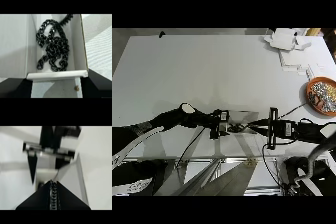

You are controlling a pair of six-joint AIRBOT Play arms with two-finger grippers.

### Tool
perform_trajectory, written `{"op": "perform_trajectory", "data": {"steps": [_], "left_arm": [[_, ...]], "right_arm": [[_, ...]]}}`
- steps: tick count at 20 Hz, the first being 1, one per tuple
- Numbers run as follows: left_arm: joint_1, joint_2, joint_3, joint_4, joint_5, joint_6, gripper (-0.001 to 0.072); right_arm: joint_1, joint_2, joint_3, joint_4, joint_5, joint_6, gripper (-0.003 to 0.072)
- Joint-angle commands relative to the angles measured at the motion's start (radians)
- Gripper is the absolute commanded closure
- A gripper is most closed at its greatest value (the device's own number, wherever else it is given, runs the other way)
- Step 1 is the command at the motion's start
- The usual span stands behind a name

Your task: Fold the box and place the chain.

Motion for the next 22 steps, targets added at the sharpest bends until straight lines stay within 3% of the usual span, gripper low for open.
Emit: {"op": "perform_trajectory", "data": {"steps": [1, 5, 6, 8, 11, 13, 16, 19, 22], "left_arm": [[0.000, 0.001, 0.001, 0.000, 0.000, 0.000, 0.0438], [0.000, 0.001, 0.001, 0.000, 0.000, 0.000, 0.0438], [0.000, 0.001, 0.001, 0.000, 0.000, 0.000, 0.0438], [0.000, 0.001, 0.001, 0.000, 0.000, 0.000, 0.0438], [0.000, 0.001, 0.001, 0.000, 0.000, 0.000, 0.0438], [0.000, 0.001, 0.001, 0.000, 0.000, 0.000, 0.0438], [0.000, 0.001, 0.001, 0.000, 0.000, 0.000, 0.0438], [0.000, 0.001, 0.001, 0.000, 0.000, 0.000, 0.0438], [0.000, 0.001, 0.001, 0.000, 0.000, 0.000, 0.0438]], "right_arm": [[0.156, -0.057, 0.000, 0.156, -0.195, -0.060, 0.0666], [0.284, -0.247, 0.000, 0.153, -0.378, -0.060, 0.0664], [0.290, -0.293, 0.000, 0.150, -0.384, -0.060, 0.0657], [0.290, -0.360, 0.000, 0.142, -0.373, -0.060, 0.0566], [0.288, -0.336, 0.013, 0.064, -0.340, -0.060, 0.0565], [0.288, -0.280, 0.056, -0.103, -0.285, -0.016, 0.0565], [0.238, -0.192, 0.161, -0.494, -0.125, 0.164, 0.0565], [0.055, -0.140, 0.190, -0.725, 0.002, 0.218, 0.0567], [-0.152, -0.159, 0.189, -0.859, 0.084, 0.207, 0.0568]]}}
